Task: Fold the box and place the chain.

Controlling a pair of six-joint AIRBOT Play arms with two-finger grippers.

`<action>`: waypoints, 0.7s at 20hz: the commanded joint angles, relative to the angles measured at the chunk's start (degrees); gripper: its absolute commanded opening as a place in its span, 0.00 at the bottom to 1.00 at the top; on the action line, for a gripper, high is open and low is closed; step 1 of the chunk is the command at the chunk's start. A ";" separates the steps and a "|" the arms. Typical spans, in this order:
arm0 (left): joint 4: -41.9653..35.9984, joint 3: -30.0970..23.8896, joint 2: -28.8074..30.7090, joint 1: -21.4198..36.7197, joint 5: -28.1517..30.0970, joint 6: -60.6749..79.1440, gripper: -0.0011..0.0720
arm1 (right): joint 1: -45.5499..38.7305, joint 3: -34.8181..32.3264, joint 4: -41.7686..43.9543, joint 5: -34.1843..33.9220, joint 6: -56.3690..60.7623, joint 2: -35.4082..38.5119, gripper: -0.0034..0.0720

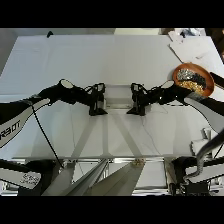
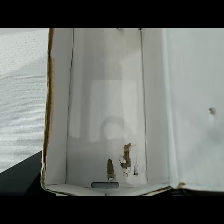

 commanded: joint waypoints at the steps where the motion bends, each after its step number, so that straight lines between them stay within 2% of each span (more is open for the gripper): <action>1: 0.72 0.00 -0.02 -0.37 0.90 -0.42 0.97 | 0.04 0.04 0.00 0.02 0.00 0.00 0.72; 2: 0.72 0.00 -0.02 -0.37 0.87 -0.42 0.96 | 0.04 0.04 0.00 0.02 0.00 0.00 0.72; 3: 0.70 0.00 -0.02 -0.37 0.85 -0.39 0.83 | 0.04 0.04 0.00 0.02 0.00 0.00 0.72; 4: 0.70 0.00 -0.02 -0.37 0.83 -0.39 0.54 | 0.04 0.04 0.00 0.02 0.00 0.00 0.72; 5: 0.72 0.00 -0.02 -0.37 0.76 -0.39 0.36 | 0.04 0.04 0.00 0.00 0.00 0.00 0.72; 14: 0.70 0.00 0.00 -0.33 0.66 -0.39 0.36 | 0.04 0.04 0.00 0.02 0.00 0.00 0.72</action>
